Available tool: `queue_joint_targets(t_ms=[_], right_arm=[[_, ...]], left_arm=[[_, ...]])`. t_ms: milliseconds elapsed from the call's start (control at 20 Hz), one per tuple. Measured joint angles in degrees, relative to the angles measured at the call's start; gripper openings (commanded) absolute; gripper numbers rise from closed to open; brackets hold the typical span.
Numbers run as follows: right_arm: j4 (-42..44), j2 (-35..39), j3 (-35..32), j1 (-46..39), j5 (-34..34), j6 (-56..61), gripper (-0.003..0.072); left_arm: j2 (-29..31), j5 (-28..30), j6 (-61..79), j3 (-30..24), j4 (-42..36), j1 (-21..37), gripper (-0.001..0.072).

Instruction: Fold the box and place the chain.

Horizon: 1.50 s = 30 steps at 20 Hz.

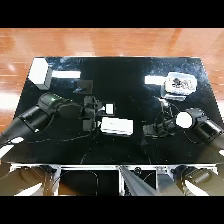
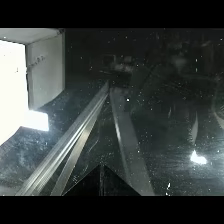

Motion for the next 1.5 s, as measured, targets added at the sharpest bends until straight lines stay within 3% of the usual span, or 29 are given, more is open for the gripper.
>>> queue_joint_targets(t_ms=[250,650,900,1500], right_arm=[[-0.04,0.0,-0.11,0.0,0.24,-0.02,0.0031],[-0.07,0.0,-0.11,0.0,-0.33,-0.04,0.0031],[-0.09,0.0,-0.11,0.0,-0.55,-0.07,0.0031],[-0.15,0.0,-0.11,0.0,-1.55,-0.09,0.0031]], left_arm=[[-1.29,-0.17,3.06,1.95,-2.62,-1.22,0.0625],[-8.87,8.79,6.25,7.1,-12.04,4.81,0.0625],[-10.8,12.61,9.92,7.82,-13.44,4.87,0.0626],[-11.32,8.96,11.58,4.42,-14.23,4.48,0.0627]])
